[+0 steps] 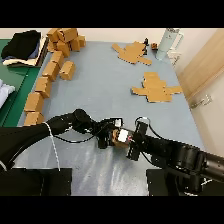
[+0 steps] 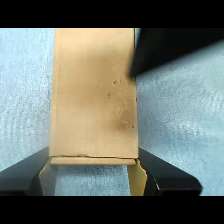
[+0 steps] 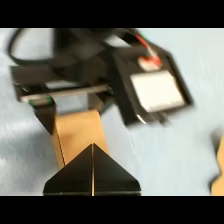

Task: Fold the box.

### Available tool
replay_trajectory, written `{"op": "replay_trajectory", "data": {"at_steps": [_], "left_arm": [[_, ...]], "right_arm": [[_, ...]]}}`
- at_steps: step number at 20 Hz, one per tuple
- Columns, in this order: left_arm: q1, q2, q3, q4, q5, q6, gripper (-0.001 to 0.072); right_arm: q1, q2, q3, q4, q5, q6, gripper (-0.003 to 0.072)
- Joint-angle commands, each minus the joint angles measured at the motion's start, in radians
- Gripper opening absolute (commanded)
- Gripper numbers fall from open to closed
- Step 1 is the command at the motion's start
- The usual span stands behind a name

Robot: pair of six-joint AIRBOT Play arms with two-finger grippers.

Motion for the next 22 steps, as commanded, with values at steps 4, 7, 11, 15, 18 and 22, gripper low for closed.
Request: {"op": "replay_trajectory", "data": {"at_steps": [4,7,11,15,18,22], "left_arm": [[0.0,0.0,0.001,0.001,0.001,0.002,0.0476],[0.0,0.0,0.001,0.001,0.001,0.002,0.0476],[0.0,0.0,0.001,0.001,0.001,0.002,0.0476],[0.0,0.0,0.001,0.001,0.001,0.002,0.0476],[0.0,0.0,0.001,0.001,0.001,0.002,0.0476],[0.0,0.0,0.001,0.001,0.001,0.002,0.0476]], "right_arm": [[-0.005,0.033,0.008,0.019,-0.298,0.322,0.0004],[-0.005,0.032,0.008,0.069,-0.26,0.348,0.0004],[-0.005,0.013,0.003,0.068,-0.251,0.348,0.0004],[-0.005,-0.043,0.003,0.069,-0.226,0.344,0.0004],[-0.005,-0.09,0.003,0.092,-0.18,0.321,0.0004],[-0.005,-0.122,0.003,0.119,-0.18,0.321,0.0004]]}}
